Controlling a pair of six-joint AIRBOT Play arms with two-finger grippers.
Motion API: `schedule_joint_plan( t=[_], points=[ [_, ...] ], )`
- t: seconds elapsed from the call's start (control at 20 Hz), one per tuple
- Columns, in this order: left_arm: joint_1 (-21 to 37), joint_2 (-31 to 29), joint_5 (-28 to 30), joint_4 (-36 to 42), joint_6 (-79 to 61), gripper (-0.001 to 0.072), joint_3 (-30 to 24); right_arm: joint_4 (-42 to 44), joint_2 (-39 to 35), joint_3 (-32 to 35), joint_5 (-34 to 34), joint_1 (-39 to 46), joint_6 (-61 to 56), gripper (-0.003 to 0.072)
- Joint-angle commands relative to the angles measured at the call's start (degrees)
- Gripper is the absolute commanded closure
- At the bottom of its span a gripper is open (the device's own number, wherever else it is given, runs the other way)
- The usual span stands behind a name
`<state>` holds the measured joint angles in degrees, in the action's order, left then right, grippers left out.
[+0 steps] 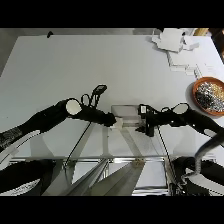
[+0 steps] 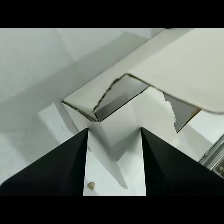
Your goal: Fold the box and place the chain.
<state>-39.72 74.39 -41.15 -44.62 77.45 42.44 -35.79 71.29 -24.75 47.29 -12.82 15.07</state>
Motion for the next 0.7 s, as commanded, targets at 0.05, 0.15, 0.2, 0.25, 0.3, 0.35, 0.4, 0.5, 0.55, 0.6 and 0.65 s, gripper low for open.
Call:
schedule_joint_plan(
  t=[0.05, 0.15, 0.2, 0.25, 0.3, 0.35, 0.4, 0.5, 0.55, 0.6, 0.65],
  points=[
    [-1.5, 0.1, 2.4, -3.0, 5.9, 0.0352, 0.2, 0.0, 0.0, 0.0, 0.0, 0.0, 0.0, 0.0391],
    [-1.5, 0.1, 3.7, -3.9, 8.9, 0.0352, 0.5, 0.0, 0.0, 0.0, 0.0, 0.0, 0.0, 0.0391],
    [-1.4, 0.1, 3.6, -5.5, 10.6, 0.0352, 1.0, 0.0, 0.0, 0.0, 0.0, 0.0, 0.0, 0.0391],
    [-1.4, 0.1, 3.5, -6.9, 12.3, 0.0353, 1.4, 0.0, 0.0, 0.0, 0.0, 0.0, 0.0, 0.0391],
    [-1.4, 0.1, 3.5, -8.2, 13.9, 0.0353, 1.8, 0.0, 0.0, 0.0, 0.0, 0.0, 0.0, 0.0391],
    [-1.4, 0.1, 3.5, -9.2, 14.9, 0.0353, 2.0, 0.0, 0.0, 0.0, 0.0, 0.0, 0.0, 0.0391],
    [-1.4, 0.1, 3.5, -9.9, 15.9, 0.0353, 2.0, 0.0, 0.0, 0.0, 0.0, 0.0, 0.0, 0.0391],
    [-1.4, 0.1, 3.4, -10.3, 16.9, 0.0353, 2.0, 0.0, 0.0, 0.0, 0.0, 0.0, 0.0, 0.0391],
    [-1.4, 0.1, 3.4, -10.3, 16.9, 0.0353, 2.0, 0.0, 0.0, 0.0, 0.0, 0.0, 0.0, 0.0391],
    [-1.4, 0.1, 3.4, -10.3, 17.1, 0.0353, 2.1, 0.0, 0.0, 0.0, 0.0, 0.0, 0.0, 0.0391],
    [-1.4, 0.1, 3.4, -10.3, 17.1, 0.0353, 2.1, 0.0, 0.0, 0.0, 0.0, 0.0, 0.0, 0.0391]
  ],
)
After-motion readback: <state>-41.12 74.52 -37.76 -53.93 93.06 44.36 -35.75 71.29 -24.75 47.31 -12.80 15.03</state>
